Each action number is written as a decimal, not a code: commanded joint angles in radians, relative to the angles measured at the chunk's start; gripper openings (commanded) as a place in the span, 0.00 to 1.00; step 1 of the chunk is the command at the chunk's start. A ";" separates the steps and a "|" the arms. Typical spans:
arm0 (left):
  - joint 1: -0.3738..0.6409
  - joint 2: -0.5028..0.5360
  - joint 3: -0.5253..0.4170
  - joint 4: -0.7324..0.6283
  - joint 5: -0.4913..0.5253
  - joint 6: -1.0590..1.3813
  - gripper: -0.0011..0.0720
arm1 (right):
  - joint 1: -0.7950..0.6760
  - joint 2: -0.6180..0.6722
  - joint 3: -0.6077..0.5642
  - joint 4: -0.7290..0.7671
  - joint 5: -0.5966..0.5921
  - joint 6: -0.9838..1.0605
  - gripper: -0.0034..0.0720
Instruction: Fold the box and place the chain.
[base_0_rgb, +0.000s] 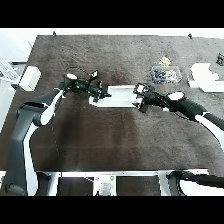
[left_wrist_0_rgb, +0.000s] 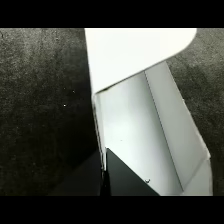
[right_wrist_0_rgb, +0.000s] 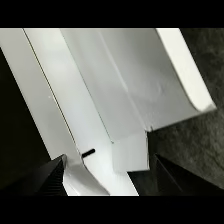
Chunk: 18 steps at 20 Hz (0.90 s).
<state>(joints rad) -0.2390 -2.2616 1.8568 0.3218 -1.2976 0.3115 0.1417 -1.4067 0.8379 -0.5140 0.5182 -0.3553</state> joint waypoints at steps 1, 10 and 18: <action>0.001 0.000 0.000 0.001 0.000 0.001 0.05 | -0.026 -0.023 0.029 0.018 0.085 -0.031 0.98; 0.001 0.000 0.000 0.001 0.000 0.001 0.05 | -0.124 -0.149 0.168 0.020 0.343 -0.042 0.98; 0.001 0.000 0.000 0.001 0.000 0.001 0.05 | -0.179 -0.263 0.294 -0.003 0.529 -0.050 0.98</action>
<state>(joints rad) -0.2390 -2.2616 1.8568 0.3222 -1.2976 0.3119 -0.0231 -1.6291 1.0885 -0.5037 0.9691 -0.4007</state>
